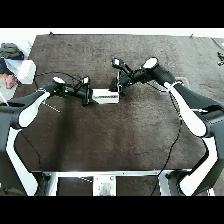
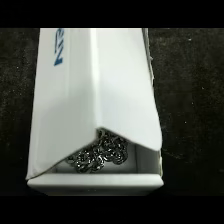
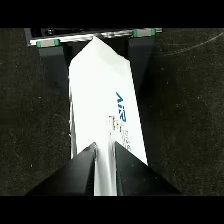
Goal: Fold the box and place the chain.
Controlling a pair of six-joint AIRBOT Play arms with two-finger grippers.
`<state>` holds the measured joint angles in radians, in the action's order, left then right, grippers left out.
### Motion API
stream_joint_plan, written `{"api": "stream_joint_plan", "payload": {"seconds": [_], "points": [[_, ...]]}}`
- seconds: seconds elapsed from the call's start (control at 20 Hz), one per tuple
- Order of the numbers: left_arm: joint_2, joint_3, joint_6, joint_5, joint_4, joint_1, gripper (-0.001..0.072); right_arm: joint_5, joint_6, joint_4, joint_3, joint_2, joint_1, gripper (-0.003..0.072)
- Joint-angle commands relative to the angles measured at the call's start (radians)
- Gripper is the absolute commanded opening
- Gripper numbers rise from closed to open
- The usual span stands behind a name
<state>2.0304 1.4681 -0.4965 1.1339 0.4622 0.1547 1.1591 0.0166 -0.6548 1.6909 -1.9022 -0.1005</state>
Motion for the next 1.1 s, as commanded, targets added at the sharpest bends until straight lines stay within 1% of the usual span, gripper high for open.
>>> {"api": "stream_joint_plan", "payload": {"seconds": [0.0,0.4,0.45,0.7,0.85,1.05], "points": [[0.000,0.001,-0.001,0.001,0.001,0.000,0.0354,0.000,-0.001,-0.016,-0.001,-0.003,0.000,0.0168],[0.000,0.001,-0.001,0.000,0.000,0.000,0.0355,0.014,0.010,-0.069,-0.001,-0.002,-0.011,0.0164],[0.000,0.001,-0.001,0.000,0.000,0.000,0.0354,0.015,0.010,-0.086,-0.001,-0.002,-0.019,0.0105],[0.000,0.001,-0.001,0.000,0.000,0.000,0.0355,0.017,0.011,-0.124,-0.001,-0.002,-0.049,0.0108],[0.000,0.001,-0.001,0.000,0.000,0.000,0.0354,0.050,0.034,-0.135,-0.002,-0.003,-0.050,0.0108],[0.000,0.001,-0.001,0.000,0.000,0.000,0.0355,0.035,0.035,-0.139,-0.064,-0.002,-0.050,0.0108]]}}
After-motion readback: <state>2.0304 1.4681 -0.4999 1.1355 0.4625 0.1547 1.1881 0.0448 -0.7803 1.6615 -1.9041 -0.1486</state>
